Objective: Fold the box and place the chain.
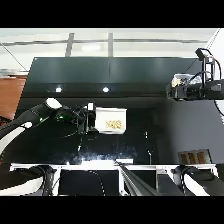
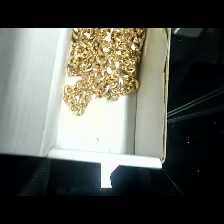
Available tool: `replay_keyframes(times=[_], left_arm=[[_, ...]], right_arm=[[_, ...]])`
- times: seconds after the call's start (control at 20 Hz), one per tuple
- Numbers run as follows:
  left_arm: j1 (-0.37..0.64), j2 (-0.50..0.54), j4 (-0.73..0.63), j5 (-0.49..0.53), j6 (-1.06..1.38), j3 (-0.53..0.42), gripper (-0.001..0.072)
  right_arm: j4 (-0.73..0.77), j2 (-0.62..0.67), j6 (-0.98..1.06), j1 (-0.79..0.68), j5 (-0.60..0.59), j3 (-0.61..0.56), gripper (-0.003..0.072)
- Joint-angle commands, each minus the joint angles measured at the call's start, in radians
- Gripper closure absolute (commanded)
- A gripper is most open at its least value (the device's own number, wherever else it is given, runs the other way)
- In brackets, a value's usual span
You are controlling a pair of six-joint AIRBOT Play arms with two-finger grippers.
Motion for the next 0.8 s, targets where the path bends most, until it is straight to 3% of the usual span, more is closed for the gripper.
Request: replay_keyframes(times=[0.0,0.1,0.15,0.2,0.4,0.45,0.5,0.55,0.65,0.75], left_arm=[[-0.024,-0.013,0.002,0.002,0.002,0.006,0.0003],[-0.026,-0.014,0.002,0.003,0.002,0.006,0.0058],[-0.026,-0.014,0.004,0.002,0.002,0.006,0.0186],[-0.026,-0.014,0.005,0.003,0.002,0.006,0.0250],[-0.026,-0.014,0.005,0.005,0.003,0.006,0.0249],[-0.026,-0.014,0.005,0.005,0.003,0.006,0.0249],[-0.026,-0.014,0.005,0.005,0.003,0.006,0.0249],[-0.026,-0.014,0.005,0.005,0.003,0.006,0.0248],[-0.026,-0.014,0.005,0.005,0.003,0.006,0.0248],[-0.026,-0.014,0.005,0.005,0.003,0.006,0.0248]], right_arm=[[0.000,0.000,0.000,0.001,0.000,0.000,0.0426],[0.000,0.000,0.000,0.001,0.000,-0.001,0.0426],[0.007,-0.002,0.000,0.001,0.001,-0.001,0.0426],[0.020,-0.007,0.000,0.006,0.004,-0.001,0.0426],[0.037,-0.072,-0.006,0.127,-0.055,-0.003,0.0424],[0.037,-0.102,-0.008,0.175,-0.105,-0.003,0.0349],[0.037,-0.132,-0.009,0.221,-0.158,-0.002,0.0113],[0.041,-0.168,-0.028,0.266,-0.214,-0.002,-0.0013],[0.108,-0.248,-0.090,0.325,-0.311,-0.002,-0.0012],[0.306,-0.328,-0.259,0.346,-0.357,0.000,-0.0012]])
